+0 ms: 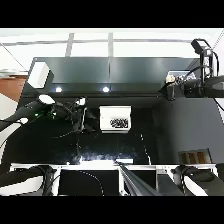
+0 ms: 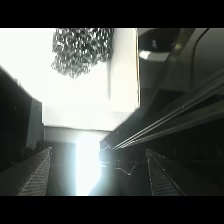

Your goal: Fold the box and place the chain.

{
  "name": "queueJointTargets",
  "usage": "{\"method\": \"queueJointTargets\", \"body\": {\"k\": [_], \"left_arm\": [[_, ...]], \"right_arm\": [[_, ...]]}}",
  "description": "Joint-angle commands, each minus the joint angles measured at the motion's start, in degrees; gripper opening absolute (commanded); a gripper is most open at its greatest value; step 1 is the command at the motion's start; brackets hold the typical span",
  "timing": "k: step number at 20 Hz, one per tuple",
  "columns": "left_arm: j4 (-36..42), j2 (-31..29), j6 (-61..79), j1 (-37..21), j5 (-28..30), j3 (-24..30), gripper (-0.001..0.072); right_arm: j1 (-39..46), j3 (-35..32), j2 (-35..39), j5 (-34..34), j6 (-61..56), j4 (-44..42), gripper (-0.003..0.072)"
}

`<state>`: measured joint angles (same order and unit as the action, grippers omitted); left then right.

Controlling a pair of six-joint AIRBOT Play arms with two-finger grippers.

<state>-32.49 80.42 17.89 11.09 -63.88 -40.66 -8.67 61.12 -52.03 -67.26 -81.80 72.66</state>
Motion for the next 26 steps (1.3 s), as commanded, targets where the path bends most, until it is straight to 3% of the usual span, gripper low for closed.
{"method": "queueJointTargets", "body": {"k": [1, 9, 21, 26], "left_arm": [[0.4, 0.9, -1.6, 2.0, 0.5, -1.1, 0.0706], [2.0, 3.5, -3.0, 5.4, 1.2, -4.4, 0.0706], [1.4, 4.2, -4.4, 5.9, 3.6, -6.2, 0.0706], [1.5, 4.3, -4.3, 6.0, 1.8, -7.1, 0.0706]], "right_arm": [[0.0, 0.0, 0.0, 0.7, 0.0, 0.0, 0.0705], [0.0, 0.0, 0.0, 0.7, 0.0, 0.0, 0.0704], [0.0, 0.0, 0.0, 0.5, 0.0, 0.0, 0.0704], [0.0, 0.0, 0.0, 0.4, 0.0, 0.0, 0.0704]]}}
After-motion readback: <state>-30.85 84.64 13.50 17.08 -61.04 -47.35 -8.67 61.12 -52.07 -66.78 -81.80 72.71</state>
